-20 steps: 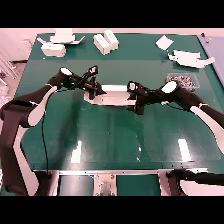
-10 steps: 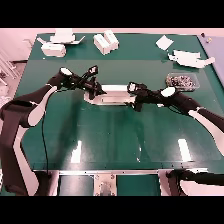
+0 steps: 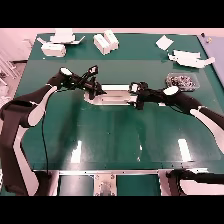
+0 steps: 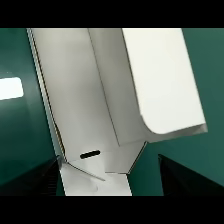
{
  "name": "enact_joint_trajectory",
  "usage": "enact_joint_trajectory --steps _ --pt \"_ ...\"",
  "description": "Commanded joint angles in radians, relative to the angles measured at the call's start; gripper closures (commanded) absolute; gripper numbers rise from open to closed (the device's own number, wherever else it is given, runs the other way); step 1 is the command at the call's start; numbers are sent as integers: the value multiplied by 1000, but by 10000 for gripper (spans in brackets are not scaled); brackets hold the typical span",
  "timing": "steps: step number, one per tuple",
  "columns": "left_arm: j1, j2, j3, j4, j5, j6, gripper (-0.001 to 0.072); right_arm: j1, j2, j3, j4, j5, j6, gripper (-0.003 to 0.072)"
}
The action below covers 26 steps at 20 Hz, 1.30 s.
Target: Fold the box and place the chain.
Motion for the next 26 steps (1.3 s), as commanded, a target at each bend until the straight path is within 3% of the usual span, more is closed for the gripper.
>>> enact_joint_trajectory --steps 1,6,14,26 --pt "-1 0 1 0 0 0 687 -55 -23 28 110 114 -82 -20" --pt "-1 0 1 0 0 0 686 -68 -86 64 132 251 -75 -20" --pt "-1 0 1 0 -1 0 687 -87 -154 105 131 267 -80 -20" --pt "-1 0 1 0 0 0 687 -110 -333 317 48 534 -61 -20"
